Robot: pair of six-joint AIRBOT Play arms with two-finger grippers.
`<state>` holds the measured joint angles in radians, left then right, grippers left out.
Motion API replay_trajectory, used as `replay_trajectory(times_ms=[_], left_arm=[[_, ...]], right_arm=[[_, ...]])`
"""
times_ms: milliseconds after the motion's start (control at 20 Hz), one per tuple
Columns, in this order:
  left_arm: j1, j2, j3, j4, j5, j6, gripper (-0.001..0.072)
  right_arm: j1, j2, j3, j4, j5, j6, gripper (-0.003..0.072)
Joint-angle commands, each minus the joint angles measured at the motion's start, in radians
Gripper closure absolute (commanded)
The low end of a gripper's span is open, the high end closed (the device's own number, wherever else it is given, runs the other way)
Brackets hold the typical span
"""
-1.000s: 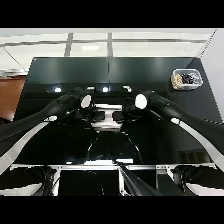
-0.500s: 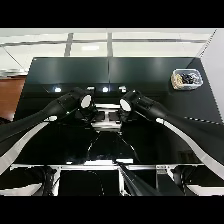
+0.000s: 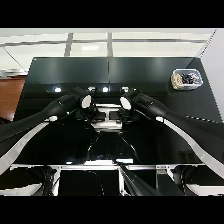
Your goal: Fold the box and place the chain.
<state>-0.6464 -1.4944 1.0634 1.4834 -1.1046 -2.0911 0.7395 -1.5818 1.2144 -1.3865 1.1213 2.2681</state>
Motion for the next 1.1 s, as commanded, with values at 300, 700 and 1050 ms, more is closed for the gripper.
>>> replay_trajectory(times_ms=[300, 700, 1050], left_arm=[[0.001, 0.000, 0.001, 0.000, 0.002, -0.003, 0.0685], [0.000, 0.000, 0.001, 0.000, 0.002, -0.003, 0.0685], [0.000, 0.001, 0.001, 0.005, 0.001, -0.098, 0.0686]], right_arm=[[-0.003, -0.037, 0.001, 0.032, 0.000, 0.005, 0.0669], [-0.010, 0.030, 0.001, 0.021, 0.009, -0.046, 0.0347], [-0.068, 0.365, 0.001, -0.190, 0.198, -0.235, 0.0349]])
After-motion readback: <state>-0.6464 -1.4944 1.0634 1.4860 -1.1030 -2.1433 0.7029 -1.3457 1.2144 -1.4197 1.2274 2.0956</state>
